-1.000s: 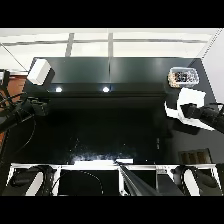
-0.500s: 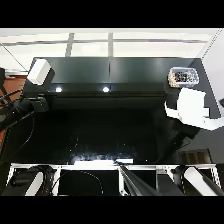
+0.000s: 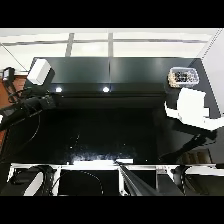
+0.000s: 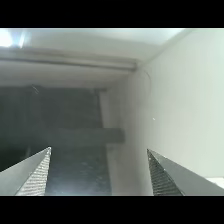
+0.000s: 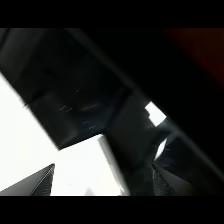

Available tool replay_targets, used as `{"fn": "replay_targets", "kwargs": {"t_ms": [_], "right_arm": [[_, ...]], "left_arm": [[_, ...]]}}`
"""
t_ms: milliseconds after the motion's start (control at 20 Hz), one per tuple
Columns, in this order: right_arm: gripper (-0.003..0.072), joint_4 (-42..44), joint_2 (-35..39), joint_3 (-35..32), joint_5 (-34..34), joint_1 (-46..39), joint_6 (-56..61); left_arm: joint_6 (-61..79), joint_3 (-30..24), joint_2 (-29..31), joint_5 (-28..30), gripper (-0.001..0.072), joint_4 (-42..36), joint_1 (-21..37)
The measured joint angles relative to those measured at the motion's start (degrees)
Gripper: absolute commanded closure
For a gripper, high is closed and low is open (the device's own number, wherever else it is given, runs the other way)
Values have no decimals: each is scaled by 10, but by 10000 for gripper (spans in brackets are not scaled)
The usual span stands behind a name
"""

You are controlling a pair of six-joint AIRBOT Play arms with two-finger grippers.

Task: Fold the box and place the chain.

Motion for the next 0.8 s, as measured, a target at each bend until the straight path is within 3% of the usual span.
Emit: {"fn": "replay_targets", "kwargs": {"t_ms": [250,350,400,450,650,700,800], "right_arm": [[-14,36,-81,24,66,-4,-42],[119,61,-100,27,85,-5,-56],[119,71,-108,28,91,-5,-63],[183,82,-113,29,96,-5,-71],[570,104,-123,30,111,-5,-89],[623,106,-124,30,117,-5,-94],[634,112,-123,30,129,-5,-105]], "left_arm": [[0,0,-32,1,7,-12,-42],[0,0,-37,3,6,-17,-50],[0,0,-38,5,7,-21,-53],[0,0,-39,6,6,-26,-55],[-1,0,-42,14,6,-40,-59],[-1,0,-42,16,7,-42,-59],[-1,0,-42,19,7,-44,-60]]}}
